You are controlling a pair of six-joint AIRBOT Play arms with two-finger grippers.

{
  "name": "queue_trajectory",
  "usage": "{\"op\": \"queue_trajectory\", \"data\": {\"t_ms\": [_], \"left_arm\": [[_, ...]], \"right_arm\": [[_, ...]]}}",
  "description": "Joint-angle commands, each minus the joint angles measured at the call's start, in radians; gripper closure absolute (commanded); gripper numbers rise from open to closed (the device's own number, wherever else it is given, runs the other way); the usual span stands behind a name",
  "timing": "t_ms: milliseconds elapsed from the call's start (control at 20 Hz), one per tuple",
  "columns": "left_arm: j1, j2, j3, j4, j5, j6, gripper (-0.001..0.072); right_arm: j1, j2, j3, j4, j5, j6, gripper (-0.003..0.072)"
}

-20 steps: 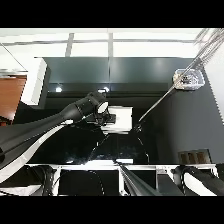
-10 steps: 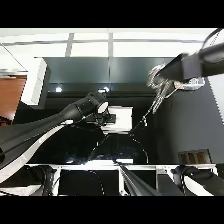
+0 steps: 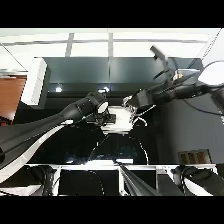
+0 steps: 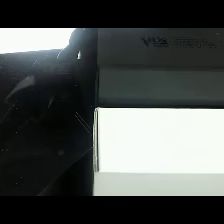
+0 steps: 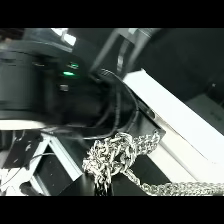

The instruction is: Fold the box and place the chain.

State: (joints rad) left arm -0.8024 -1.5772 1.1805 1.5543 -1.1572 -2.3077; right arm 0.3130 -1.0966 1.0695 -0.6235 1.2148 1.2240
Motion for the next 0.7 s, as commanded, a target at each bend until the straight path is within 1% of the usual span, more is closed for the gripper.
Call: {"op": "queue_trajectory", "data": {"t_ms": [0,200,350,400,450,500,600,650], "left_arm": [[0.001,-0.001,0.001,0.000,0.000,0.000,0.0678],[0.001,-0.001,0.001,0.000,0.000,0.000,0.0677],[0.001,-0.001,0.001,0.000,0.000,0.000,0.0678],[0.001,-0.001,0.001,0.000,0.000,0.000,0.0678],[0.001,-0.001,0.001,0.000,0.000,0.000,0.0677],[0.001,-0.001,0.001,0.000,0.000,0.000,0.0678],[0.001,-0.001,0.001,0.000,0.000,0.000,0.0678],[0.001,-0.001,0.001,0.000,0.000,0.000,0.0678]], "right_arm": [[0.043,-0.027,-0.118,0.000,-0.141,-0.013,0.0677],[0.048,-0.070,-0.179,0.002,-0.189,-0.013,0.0676],[0.058,-0.103,-0.184,0.003,-0.209,-0.013,0.0667],[0.055,-0.104,-0.184,0.002,-0.209,-0.012,0.0609],[0.037,-0.102,-0.181,0.004,-0.182,-0.012,0.0398],[0.004,-0.100,-0.172,0.001,-0.126,-0.013,0.0317],[-0.106,-0.070,-0.160,-0.017,-0.019,-0.013,0.0318],[-0.173,-0.042,-0.160,-0.042,0.001,-0.013,0.0317]]}}
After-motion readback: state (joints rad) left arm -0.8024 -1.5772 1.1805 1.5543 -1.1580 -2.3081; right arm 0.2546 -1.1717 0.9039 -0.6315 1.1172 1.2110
